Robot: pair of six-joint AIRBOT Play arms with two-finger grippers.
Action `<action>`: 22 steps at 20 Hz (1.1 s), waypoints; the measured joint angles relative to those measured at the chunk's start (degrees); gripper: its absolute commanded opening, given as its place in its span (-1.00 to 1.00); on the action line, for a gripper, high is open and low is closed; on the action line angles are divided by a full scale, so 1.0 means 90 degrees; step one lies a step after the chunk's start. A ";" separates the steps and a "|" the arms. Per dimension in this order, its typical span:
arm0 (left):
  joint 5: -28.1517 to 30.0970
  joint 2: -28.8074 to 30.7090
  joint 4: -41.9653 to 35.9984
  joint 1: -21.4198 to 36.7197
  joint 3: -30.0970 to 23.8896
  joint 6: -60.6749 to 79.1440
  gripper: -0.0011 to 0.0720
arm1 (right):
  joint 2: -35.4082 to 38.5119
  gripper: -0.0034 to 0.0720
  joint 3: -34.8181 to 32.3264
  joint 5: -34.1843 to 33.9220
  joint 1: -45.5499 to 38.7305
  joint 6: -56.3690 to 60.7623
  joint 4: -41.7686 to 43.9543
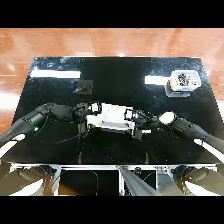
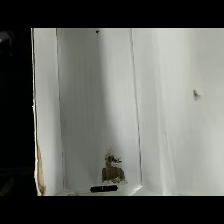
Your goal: Fold the box and place the chain.
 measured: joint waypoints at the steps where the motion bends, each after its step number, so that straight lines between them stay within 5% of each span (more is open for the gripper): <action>1: 0.0015 -0.0117 -0.0019 -0.0010 0.0087 0.0015 0.73 | -0.0002 0.74 0.0000 0.0000 0.0000 0.0000 0.0000; 6: 0.0338 -0.0610 -0.0039 -0.0049 0.0437 0.0036 0.16 | 0.0000 0.74 0.0000 0.0000 0.0000 0.0000 0.0000; 17: 0.0134 -0.0801 -0.0039 -0.0471 0.0554 0.0036 -0.18 | 0.0000 0.74 0.0000 -0.0005 0.0000 0.0002 -0.0005; 19: 0.0073 -0.0801 -0.0039 -0.0510 0.0554 0.0034 -0.39 | 0.0000 0.74 0.0000 -0.0007 0.0000 0.0002 0.0000; 22: 0.0044 -0.0801 -0.0041 -0.0537 0.0554 0.0036 -0.39 | 0.0000 0.74 0.0000 0.0000 0.0000 0.0002 -0.0002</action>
